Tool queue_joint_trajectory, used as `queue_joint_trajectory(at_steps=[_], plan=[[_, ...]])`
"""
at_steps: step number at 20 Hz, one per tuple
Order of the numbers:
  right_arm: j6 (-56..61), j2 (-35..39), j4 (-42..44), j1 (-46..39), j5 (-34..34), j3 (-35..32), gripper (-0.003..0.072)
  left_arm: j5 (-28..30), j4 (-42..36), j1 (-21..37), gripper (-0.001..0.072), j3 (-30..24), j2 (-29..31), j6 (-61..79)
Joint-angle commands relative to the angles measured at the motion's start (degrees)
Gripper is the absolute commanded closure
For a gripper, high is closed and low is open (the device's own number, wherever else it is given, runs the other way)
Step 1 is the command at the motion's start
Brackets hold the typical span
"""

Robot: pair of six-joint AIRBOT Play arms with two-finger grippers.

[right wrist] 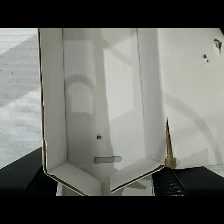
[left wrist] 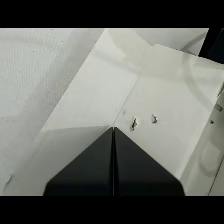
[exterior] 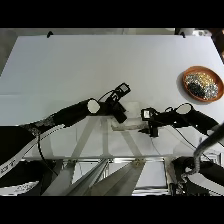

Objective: Fold the box and place the chain.

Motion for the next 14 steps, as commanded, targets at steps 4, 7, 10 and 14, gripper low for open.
queue_joint_trajectory(at_steps=[4, 7, 10, 14], plan=[[-0.02, 0.0, 0.11, 0.02, -0.13, 0.07, 0.0279, -2.32, 6.05, 2.62, 0.0702, 0.0, 8.79, 1.03], [-0.02, 0.0, 0.11, 0.02, -0.13, 0.07, 0.0279, -11.69, 15.8, 5.68, 0.0703, 0.0, 16.31, 1.03], [-0.02, 0.0, 0.11, 0.02, -0.13, 0.07, 0.0279, -28.87, 28.63, 7.21, 0.0703, -0.02, 21.84, 0.96], [-0.02, 0.0, 0.11, 0.02, -0.13, 0.07, 0.0279, -40.3, 31.08, 7.08, 0.0706, -0.66, 21.51, 0.37]])
